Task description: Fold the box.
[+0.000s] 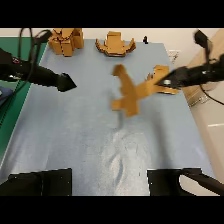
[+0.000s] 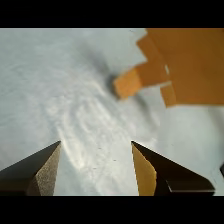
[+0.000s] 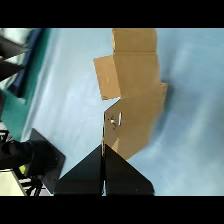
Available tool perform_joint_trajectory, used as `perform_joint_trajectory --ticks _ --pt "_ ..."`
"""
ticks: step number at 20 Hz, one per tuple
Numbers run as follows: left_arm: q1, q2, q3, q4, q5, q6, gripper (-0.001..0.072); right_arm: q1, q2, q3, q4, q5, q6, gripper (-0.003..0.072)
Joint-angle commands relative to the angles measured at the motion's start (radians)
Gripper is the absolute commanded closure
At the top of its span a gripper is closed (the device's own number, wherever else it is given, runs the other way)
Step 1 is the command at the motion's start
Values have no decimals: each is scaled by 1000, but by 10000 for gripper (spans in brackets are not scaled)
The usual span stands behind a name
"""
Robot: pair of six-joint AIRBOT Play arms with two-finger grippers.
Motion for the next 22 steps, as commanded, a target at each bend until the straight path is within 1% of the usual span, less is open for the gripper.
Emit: perform_joint_trajectory --ticks 1,3,4,5,6,9,10,11,13,14,15,17,18,20,22 --pt "132 0 1 -55 0 55 26 294 14 -38 61 294 24 678" --pt "172 -1 0 -85 -4 73 26 375 -16 -95 48 358 11 678" --pt "177 -1 0 -96 -16 88 26 402 -37 -147 23 389 0 678" --pt "175 -2 -2 -101 -34 110 26 420 -55 -218 -3 452 -8 678" --pt "166 -2 -7 -106 -49 134 26 428 -67 -289 -27 538 -38 678" --pt "143 -21 -47 -115 -61 224 26 429 -77 -494 -41 870 -245 678" --pt "137 -32 -74 -135 -57 267 26 429 -77 -552 -40 958 -300 678" --pt "131 -52 -106 -161 -46 318 26 429 -77 -593 -40 998 -363 678" --pt "122 -110 -160 -212 13 405 26 429 -78 -637 -39 1013 -468 678" --pt "117 -154 -177 -253 53 451 26 429 -84 -645 -40 1011 -492 678" --pt "112 -209 -182 -304 69 501 26 429 -95 -647 -40 1006 -505 678" --pt "94 -325 -180 -415 70 587 26 429 -120 -647 -32 1009 -504 678" --pt "85 -380 -179 -448 71 605 26 429 -130 -647 -17 1011 -504 678" --pt "63 -476 -171 -476 66 605 26 429 -141 -647 20 1021 -498 678" --pt "43 -538 -171 -504 33 603 27 429 -141 -647 28 1020 -450 678"
